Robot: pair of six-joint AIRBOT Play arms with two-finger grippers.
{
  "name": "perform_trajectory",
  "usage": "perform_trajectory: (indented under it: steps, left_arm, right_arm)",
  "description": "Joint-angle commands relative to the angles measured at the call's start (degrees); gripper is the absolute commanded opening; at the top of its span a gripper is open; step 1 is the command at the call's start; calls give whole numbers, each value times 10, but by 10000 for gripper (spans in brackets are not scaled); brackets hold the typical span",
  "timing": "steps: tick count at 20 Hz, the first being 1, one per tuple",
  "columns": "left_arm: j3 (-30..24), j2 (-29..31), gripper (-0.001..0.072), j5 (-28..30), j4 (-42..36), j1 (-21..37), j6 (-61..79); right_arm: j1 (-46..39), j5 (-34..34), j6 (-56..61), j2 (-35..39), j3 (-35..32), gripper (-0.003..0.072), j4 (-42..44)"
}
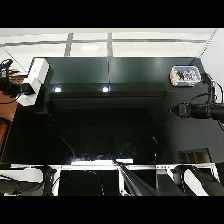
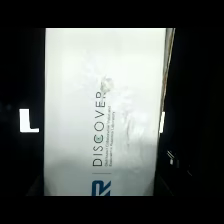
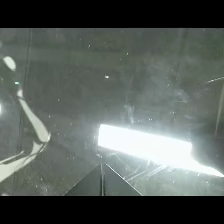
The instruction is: Fold the box and place the chain.
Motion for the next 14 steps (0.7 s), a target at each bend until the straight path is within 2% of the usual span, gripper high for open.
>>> perform_trajectory:
  steps: [1,3,6,9,10,11,12,13,14]
  left_arm:
    - [28,-36,314,23,-2,-12,9]
    - [29,-39,711,59,-1,-13,-9]
    - [84,-31,708,33,24,-13,-52]
    - [189,-8,704,-69,25,-15,-123]
    - [220,-1,679,-116,33,-17,-176]
    - [241,10,464,-169,50,-21,-236]
    - [236,28,207,-189,49,-29,-231]
    - [216,51,123,-190,37,-42,-220]
    - [181,80,99,-180,16,-59,-203]
  right_arm:
    - [1,-8,4,0,0,18,3]
    - [1,-5,8,0,0,19,3]
    - [2,-1,8,0,0,18,20]
    - [40,-23,-4,0,0,19,24]
    - [66,-49,-6,0,0,19,23]
    - [98,-90,-7,0,0,18,23]
    - [131,-144,-7,0,0,18,23]
    - [159,-197,-7,-1,0,18,23]
    - [186,-257,-7,-2,0,18,22]
